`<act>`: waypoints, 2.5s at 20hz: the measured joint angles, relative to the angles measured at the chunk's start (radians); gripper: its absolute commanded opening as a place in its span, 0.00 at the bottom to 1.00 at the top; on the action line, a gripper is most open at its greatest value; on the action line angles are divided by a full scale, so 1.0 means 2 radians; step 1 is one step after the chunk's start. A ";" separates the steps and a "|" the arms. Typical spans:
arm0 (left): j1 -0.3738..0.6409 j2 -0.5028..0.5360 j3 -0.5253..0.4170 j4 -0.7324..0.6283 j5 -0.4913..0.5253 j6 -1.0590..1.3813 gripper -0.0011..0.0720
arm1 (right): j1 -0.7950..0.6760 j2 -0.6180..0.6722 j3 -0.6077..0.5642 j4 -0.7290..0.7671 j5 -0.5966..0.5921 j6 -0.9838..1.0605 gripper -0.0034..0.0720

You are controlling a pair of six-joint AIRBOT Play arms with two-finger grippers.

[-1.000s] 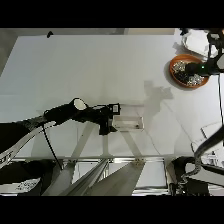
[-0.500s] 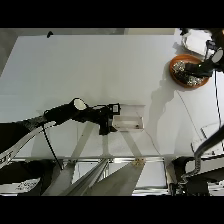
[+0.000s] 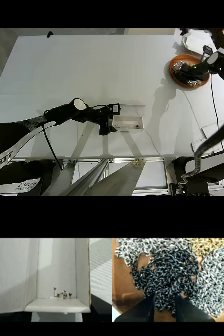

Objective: Fold the box and place the chain.

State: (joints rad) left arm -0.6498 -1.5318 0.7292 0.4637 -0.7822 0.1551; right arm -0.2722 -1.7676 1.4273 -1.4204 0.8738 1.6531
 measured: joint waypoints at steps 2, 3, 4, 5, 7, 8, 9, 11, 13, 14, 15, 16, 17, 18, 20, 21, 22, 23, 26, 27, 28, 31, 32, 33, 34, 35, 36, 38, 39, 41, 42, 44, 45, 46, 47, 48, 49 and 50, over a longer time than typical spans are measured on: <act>0.000 0.000 0.000 0.000 0.000 0.000 0.39 | 0.000 -0.001 0.001 0.001 0.003 0.003 0.15; 0.000 0.000 0.000 0.000 0.000 0.000 0.39 | 0.000 -0.001 0.001 0.001 0.004 0.004 0.14; 0.000 0.000 0.000 0.000 0.000 0.000 0.39 | 0.000 -0.001 0.001 0.001 0.005 0.006 0.09; 0.000 0.000 0.000 0.000 0.000 0.000 0.39 | 0.000 -0.001 0.001 0.001 0.006 0.006 0.08; 0.000 0.000 0.000 0.000 0.000 0.000 0.39 | 0.000 -0.001 0.001 0.001 0.009 0.008 0.08; 0.000 0.000 0.000 0.000 0.000 0.000 0.39 | 0.000 -0.001 0.001 0.001 0.011 0.008 0.08; 0.000 0.000 0.000 0.000 0.000 0.000 0.39 | 0.000 0.001 0.001 0.001 0.017 0.006 0.08; 0.000 0.000 0.000 0.000 0.000 0.000 0.39 | 0.000 0.013 0.001 0.001 0.028 -0.013 0.08; 0.000 0.000 0.000 0.000 0.000 0.000 0.39 | 0.000 0.041 0.001 0.001 0.043 -0.037 0.08; 0.000 0.000 0.000 0.000 0.000 0.000 0.39 | 0.000 0.062 0.001 0.001 0.052 -0.052 0.08; 0.000 0.000 0.000 0.000 0.000 0.000 0.39 | 0.000 0.083 0.001 0.001 0.061 -0.065 0.08; 0.000 0.000 0.000 0.000 0.000 0.000 0.39 | 0.000 0.109 0.001 0.001 0.073 -0.078 0.08; 0.000 0.000 0.000 0.000 0.000 0.000 0.39 | 0.000 0.134 0.001 0.001 0.084 -0.089 0.08; 0.000 0.000 0.000 0.000 0.000 0.000 0.39 | 0.000 0.162 0.001 0.002 0.099 -0.100 0.08; 0.000 0.000 0.000 0.000 0.000 0.000 0.39 | 0.000 0.214 0.001 0.004 0.133 -0.116 0.08; 0.000 0.000 0.000 0.000 0.000 0.000 0.39 | 0.000 0.238 0.001 0.006 0.151 -0.121 0.08; 0.000 0.000 0.000 0.000 0.000 0.000 0.39 | 0.000 0.262 0.001 0.008 0.170 -0.125 0.08; 0.000 0.000 0.000 0.000 0.000 0.000 0.39 | 0.000 0.283 0.001 0.012 0.188 -0.129 0.08; 0.000 0.000 0.000 0.000 0.000 0.000 0.39 | 0.000 0.340 0.001 0.041 0.253 -0.145 0.08; 0.000 0.000 0.000 0.000 0.000 0.000 0.39 | 0.000 0.355 0.001 0.056 0.274 -0.149 0.08; 0.000 0.000 0.000 0.000 0.000 0.000 0.39 | 0.000 0.371 0.001 0.075 0.294 -0.156 0.08; 0.000 0.000 0.000 0.000 0.000 0.000 0.39 | 0.000 0.417 0.001 0.130 0.338 -0.169 0.08; 0.000 0.000 0.000 0.000 0.000 0.000 0.39 | 0.000 0.432 0.001 0.142 0.346 -0.171 0.08; 0.000 0.000 0.000 0.000 0.000 0.000 0.39 | 0.000 0.447 0.001 0.153 0.353 -0.173 0.08; 0.000 0.000 0.000 0.000 0.000 0.000 0.39 | 0.000 0.460 0.001 0.162 0.360 -0.174 0.08; 0.000 0.000 0.000 0.000 0.000 0.000 0.39 | 0.000 0.474 0.001 0.168 0.367 -0.175 0.08; 0.000 0.000 0.000 0.000 0.000 0.000 0.39 | 0.000 0.487 0.001 0.173 0.373 -0.175 0.08; 0.000 0.000 0.000 0.000 0.000 0.000 0.39 | 0.000 0.511 0.001 0.184 0.381 -0.176 0.08; 0.000 0.000 0.000 0.000 0.000 0.000 0.39 | 0.000 0.523 0.001 0.194 0.384 -0.176 0.08; 0.000 0.000 0.000 0.000 0.000 0.000 0.39 | 0.000 0.544 0.000 0.218 0.389 -0.176 0.08; 0.000 0.000 0.000 0.000 0.000 0.000 0.39 | 0.000 0.554 -0.003 0.231 0.391 -0.177 0.08; 0.000 0.000 0.000 0.000 0.000 0.000 0.39 | 0.000 0.576 -0.017 0.255 0.392 -0.181 0.08; 0.000 0.000 0.000 0.000 0.000 0.000 0.39 | 0.000 0.587 -0.031 0.264 0.392 -0.183 0.08; 0.000 0.000 0.000 0.000 0.000 0.000 0.39 | 0.000 0.597 -0.047 0.271 0.390 -0.184 0.08; 0.000 0.000 0.000 0.000 0.000 0.000 0.39 | 0.000 0.606 -0.070 0.277 0.384 -0.186 0.08; 0.000 0.000 0.000 0.000 0.000 0.000 0.39 | 0.000 0.614 -0.097 0.281 0.378 -0.188 0.08; 0.000 0.000 0.000 0.000 0.000 0.000 0.39 | 0.000 0.621 -0.125 0.284 0.371 -0.192 0.08; 0.000 0.000 0.000 0.000 0.000 0.000 0.39 | 0.001 0.625 -0.154 0.286 0.364 -0.197 0.08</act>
State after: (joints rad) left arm -0.6498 -1.5318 0.7292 0.4637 -0.7822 0.1551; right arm -0.2695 -0.5171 1.1191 -0.8490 1.6028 1.2594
